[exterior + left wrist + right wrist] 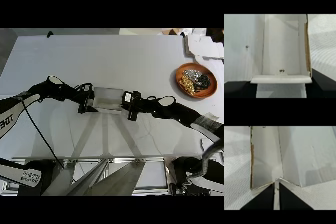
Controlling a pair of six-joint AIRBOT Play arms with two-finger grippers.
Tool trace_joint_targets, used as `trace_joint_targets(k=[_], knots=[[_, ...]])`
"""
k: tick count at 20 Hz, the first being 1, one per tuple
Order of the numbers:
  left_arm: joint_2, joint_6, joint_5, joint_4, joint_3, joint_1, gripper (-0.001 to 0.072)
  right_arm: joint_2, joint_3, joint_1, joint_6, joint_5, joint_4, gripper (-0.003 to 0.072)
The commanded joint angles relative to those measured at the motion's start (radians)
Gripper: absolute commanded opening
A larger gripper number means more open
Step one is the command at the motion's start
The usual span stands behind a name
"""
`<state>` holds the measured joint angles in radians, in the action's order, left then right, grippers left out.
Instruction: Fold the box and place the chain.
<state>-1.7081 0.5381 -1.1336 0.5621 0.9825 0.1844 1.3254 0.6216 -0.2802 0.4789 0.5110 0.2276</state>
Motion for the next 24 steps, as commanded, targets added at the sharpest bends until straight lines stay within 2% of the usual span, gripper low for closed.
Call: trace_joint_targets(k=[1,2,5,6,7,10,11,13,14,17,19,24], knots=[[0.000,0.000,0.000,0.000,0.000,0.000,0.0339,0.001,0.001,-0.001,0.001,0.001,0.000,0.0225],[0.000,0.000,0.000,0.000,0.000,0.000,0.0339,0.002,0.001,-0.001,0.001,0.002,0.000,0.0272],[0.000,0.000,0.000,0.000,0.000,0.000,0.0339,0.010,0.001,-0.001,0.000,0.030,0.000,0.0308],[0.000,0.000,0.000,0.000,0.000,0.000,0.0339,0.018,0.001,-0.001,0.000,0.050,-0.001,0.0380],[0.000,0.000,0.000,0.000,0.000,0.000,0.0339,0.026,0.001,-0.001,0.000,0.069,-0.001,0.0413],[0.000,0.000,0.000,0.000,0.000,0.000,0.0339,0.045,0.001,-0.001,0.000,0.090,-0.001,0.0406],[0.000,0.000,0.000,0.000,0.000,0.000,0.0339,0.045,0.001,-0.001,0.000,0.084,0.000,0.0370],[0.000,0.000,0.000,0.000,0.000,0.000,0.0339,0.044,0.001,-0.001,0.000,0.068,-0.001,0.0090],[0.000,0.000,0.000,0.000,0.000,0.000,0.0339,0.043,0.001,-0.001,0.000,0.068,-0.001,0.0043],[0.000,0.000,0.000,0.000,0.000,0.000,0.0339,0.025,0.001,-0.001,0.000,0.064,-0.001,0.0012],[0.000,0.000,0.000,0.000,0.000,0.000,0.0339,-0.013,0.001,-0.001,0.000,0.017,-0.001,0.0012],[0.000,0.000,0.000,0.000,0.000,0.000,0.0339,-0.215,0.001,-0.001,-0.001,-0.105,0.000,0.0012]])
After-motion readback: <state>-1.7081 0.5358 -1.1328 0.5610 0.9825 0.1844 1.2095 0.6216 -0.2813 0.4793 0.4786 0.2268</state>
